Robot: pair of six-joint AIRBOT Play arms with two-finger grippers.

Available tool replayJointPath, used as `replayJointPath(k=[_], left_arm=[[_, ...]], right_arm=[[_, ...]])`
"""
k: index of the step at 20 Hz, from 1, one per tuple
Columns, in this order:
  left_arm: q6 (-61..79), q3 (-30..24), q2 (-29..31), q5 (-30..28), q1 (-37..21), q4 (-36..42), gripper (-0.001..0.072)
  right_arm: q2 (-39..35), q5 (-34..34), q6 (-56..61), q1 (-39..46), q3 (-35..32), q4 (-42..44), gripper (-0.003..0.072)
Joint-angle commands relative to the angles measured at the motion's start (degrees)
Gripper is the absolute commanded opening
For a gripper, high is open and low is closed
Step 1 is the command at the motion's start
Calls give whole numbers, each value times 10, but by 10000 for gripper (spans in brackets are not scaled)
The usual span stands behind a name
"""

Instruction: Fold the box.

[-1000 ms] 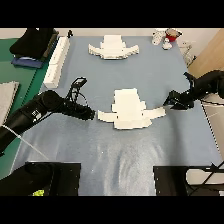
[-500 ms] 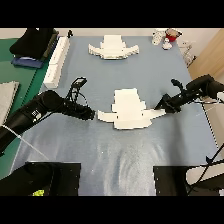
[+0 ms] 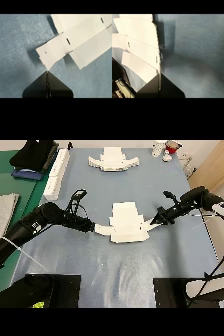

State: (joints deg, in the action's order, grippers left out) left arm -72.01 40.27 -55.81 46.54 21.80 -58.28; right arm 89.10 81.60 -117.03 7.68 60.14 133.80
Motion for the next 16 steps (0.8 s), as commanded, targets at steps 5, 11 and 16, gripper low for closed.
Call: replayJointPath(k=[5,11,16], left_arm=[[0,0,0,-1,0,0,12],[0,0,0,-2,0,31,12],[0,9,0,-4,-21,34,143]], right_arm=[[-203,-151,-15,-91,-226,55,1],[-296,-181,50,-160,-302,44,3],[-316,-220,25,-181,-321,45,2]])
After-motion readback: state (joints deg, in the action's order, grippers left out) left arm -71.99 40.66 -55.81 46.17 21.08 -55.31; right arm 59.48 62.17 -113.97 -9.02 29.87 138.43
